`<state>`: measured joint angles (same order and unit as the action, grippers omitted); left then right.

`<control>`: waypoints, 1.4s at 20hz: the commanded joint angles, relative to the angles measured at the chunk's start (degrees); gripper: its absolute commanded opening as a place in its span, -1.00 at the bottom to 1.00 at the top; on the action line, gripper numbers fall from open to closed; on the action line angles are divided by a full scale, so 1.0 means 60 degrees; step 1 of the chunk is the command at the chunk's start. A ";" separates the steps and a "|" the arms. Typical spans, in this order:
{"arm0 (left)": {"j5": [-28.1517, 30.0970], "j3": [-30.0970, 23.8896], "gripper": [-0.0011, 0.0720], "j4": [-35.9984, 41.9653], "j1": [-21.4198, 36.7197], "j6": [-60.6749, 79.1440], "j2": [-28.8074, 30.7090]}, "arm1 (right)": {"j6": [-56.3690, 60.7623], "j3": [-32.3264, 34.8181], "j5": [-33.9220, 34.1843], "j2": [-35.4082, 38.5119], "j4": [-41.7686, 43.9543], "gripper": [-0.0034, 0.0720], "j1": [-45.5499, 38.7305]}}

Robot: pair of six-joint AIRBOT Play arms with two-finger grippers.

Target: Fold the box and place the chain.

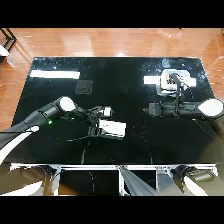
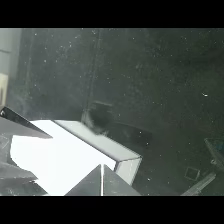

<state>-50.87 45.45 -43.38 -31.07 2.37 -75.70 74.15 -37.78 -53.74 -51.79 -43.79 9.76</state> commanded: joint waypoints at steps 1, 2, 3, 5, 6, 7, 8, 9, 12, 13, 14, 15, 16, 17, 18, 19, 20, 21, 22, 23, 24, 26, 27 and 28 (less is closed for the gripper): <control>0.0452 0.0011 0.33 -0.0484 -0.0219 -0.0652 0.0022 | 0.0004 0.0004 -0.0011 0.0004 0.0004 -0.85 -0.0007; 0.0357 0.0029 -0.08 -0.0481 -0.0219 -0.0725 0.0058 | 0.0004 0.0004 -0.0011 0.0004 0.0004 -0.85 -0.0007; 0.0189 0.0069 -0.28 -0.0484 -0.0211 -0.0729 0.0117 | 0.0004 0.0004 -0.0018 0.0004 0.0007 -0.85 -0.0007; -0.0022 0.0273 -0.31 -0.0532 -0.0211 -0.1249 0.0259 | 0.0004 0.0004 -0.0018 0.0004 0.0007 -0.85 -0.0007; -0.0120 0.0463 -0.31 -0.0688 -0.0200 -0.1719 0.0324 | 0.0004 0.0004 -0.0018 0.0004 0.0004 -0.85 -0.0007; -0.0160 0.0663 -0.31 -0.0998 -0.0204 -0.2269 0.0379 | 0.0004 0.0004 -0.0022 0.0004 0.0007 -0.85 -0.0007; -0.0255 0.0892 -0.31 -0.1443 -0.0189 -0.2874 0.0426 | 0.0004 0.0004 -0.0044 0.0004 0.0007 -0.85 -0.0007; -0.0441 0.1115 -0.30 -0.1836 -0.0131 -0.3304 0.0441 | 0.0004 0.0004 -0.0058 0.0004 0.0007 -0.85 -0.0007; -0.1137 0.1730 -0.30 -0.2725 0.0452 -0.4222 0.0441 | 0.0004 0.0004 -0.0102 0.0004 0.0004 -0.85 -0.0007; -0.1290 0.1887 -0.30 -0.2954 0.0816 -0.4466 0.0441 | 0.0004 0.0004 -0.0117 0.0004 0.0004 -0.85 -0.0007; -0.1341 0.2018 -0.30 -0.3107 0.1239 -0.4652 0.0441 | 0.0000 0.0004 -0.0117 0.0004 0.0004 -0.85 -0.0007; -0.1348 0.2146 -0.30 -0.3217 0.1774 -0.4739 0.0441 | 0.0000 0.0004 -0.0117 0.0004 0.0004 -0.85 -0.0007; -0.1326 0.2255 -0.30 -0.3220 0.2357 -0.4739 0.0441 | 0.0000 0.0004 -0.0117 0.0004 0.0004 -0.85 -0.0007; -0.1253 0.2382 -0.30 -0.3224 0.3042 -0.4739 0.0441 | 0.0004 0.0004 -0.0117 0.0004 0.0007 -0.85 -0.0007; -0.1118 0.2503 -0.30 -0.3217 0.3701 -0.4776 0.0437 | 0.0004 0.0004 -0.0117 0.0004 0.0007 -0.85 -0.0007; -0.0838 0.2616 -0.30 -0.3213 0.4452 -0.4972 0.0430 | 0.0004 0.0004 -0.0117 0.0004 0.0022 -0.85 -0.0007; -0.0397 0.2692 -0.30 -0.3195 0.5144 -0.5264 0.0415 | 0.0004 0.0004 -0.0113 0.0004 0.0036 -0.85 -0.0007; 0.0219 0.2750 -0.30 -0.3151 0.5872 -0.5504 0.0382 | 0.0004 0.0004 -0.0113 0.0004 0.0036 -0.85 -0.0004; 0.0736 0.2852 -0.29 -0.3082 0.6488 -0.5643 0.0291 | 0.0004 0.0004 -0.0106 0.0004 0.0036 -0.85 0.0000; 0.1104 0.3067 -0.29 -0.2962 0.7049 -0.5734 0.0095 | 0.0018 0.0004 -0.0106 0.0004 0.0047 -0.85 0.0007; 0.1253 0.3370 -0.29 -0.2867 0.7493 -0.5734 -0.0171 | 0.0040 0.0004 -0.0080 0.0004 0.0047 -0.85 0.0044; 0.1242 0.4339 -0.29 -0.2874 0.8196 -0.6116 -0.0980 | 0.0073 0.0004 0.0036 0.0004 0.0062 -0.85 0.0193; 0.1191 0.4947 -0.29 -0.2874 0.8510 -0.6415 -0.1501 | 0.0069 0.0004 0.0106 0.0004 0.0084 -0.85 0.0280; 0.1140 0.5519 -0.29 -0.2874 0.8772 -0.6663 -0.2000 | 0.0069 0.0004 0.0146 0.0004 0.0113 -0.85 0.0357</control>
<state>-45.54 71.18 -60.88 15.35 -33.32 -81.49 74.35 -37.78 -53.74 -51.79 -43.46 10.94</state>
